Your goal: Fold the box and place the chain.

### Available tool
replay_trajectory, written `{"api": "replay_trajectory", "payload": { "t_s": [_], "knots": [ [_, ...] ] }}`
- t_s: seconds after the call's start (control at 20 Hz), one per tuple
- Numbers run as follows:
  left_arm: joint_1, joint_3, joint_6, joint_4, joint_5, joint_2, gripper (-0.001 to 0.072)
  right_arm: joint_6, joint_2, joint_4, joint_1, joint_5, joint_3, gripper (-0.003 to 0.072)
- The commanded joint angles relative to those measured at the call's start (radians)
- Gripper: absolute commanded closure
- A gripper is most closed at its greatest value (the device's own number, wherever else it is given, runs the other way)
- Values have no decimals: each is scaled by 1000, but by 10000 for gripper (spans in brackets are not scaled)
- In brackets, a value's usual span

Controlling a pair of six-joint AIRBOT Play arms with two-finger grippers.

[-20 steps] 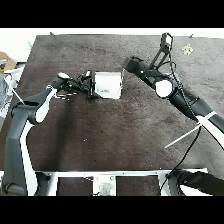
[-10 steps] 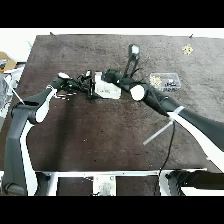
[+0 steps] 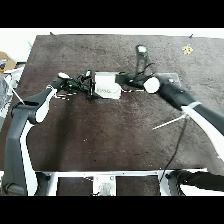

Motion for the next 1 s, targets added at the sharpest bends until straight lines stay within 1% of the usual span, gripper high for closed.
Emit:
{"api": "replay_trajectory", "payload": {
  "t_s": [0.0, 0.1, 0.15, 0.25, 0.3, 0.35, 0.45, 0.65, 0.8, 0.85, 0.9, 0.95],
  "knots": [
    [0, 0, 0, 0, 0, 0, 580, 58, 123, -172, -134, 176, -37, 418],
    [0, 0, 0, 0, 0, 0, 580, 99, 135, -185, -217, 156, -122, 419],
    [0, 0, 0, 1, 0, 0, 580, 133, 126, -184, -255, 107, -182, 418],
    [0, 0, 0, 1, 1, 0, 580, 217, 87, -159, -315, -65, -292, 418],
    [0, 0, 0, 0, 0, 0, 580, 229, 55, -110, -336, -156, -331, 418],
    [0, 0, 0, 0, 0, 0, 580, 229, 21, -71, -345, -206, -342, 417],
    [0, 0, 0, 0, 0, 0, 580, 229, -52, -6, -340, -274, -331, 338],
    [0, 0, 0, 0, 0, 0, 580, 230, -188, 13, -323, -301, -231, 340],
    [0, 0, 0, 0, 0, 0, 580, 229, -261, 24, -332, -315, -165, 340],
    [0, 0, 0, 0, 0, 0, 580, 230, -277, 26, -331, -318, -145, 361],
    [0, 0, 0, 1, 0, 0, 580, 230, -289, 36, -330, -313, -129, 424],
    [0, 0, 0, 0, 0, 0, 580, 229, -302, 55, -330, -311, -116, 431]
  ]
}}
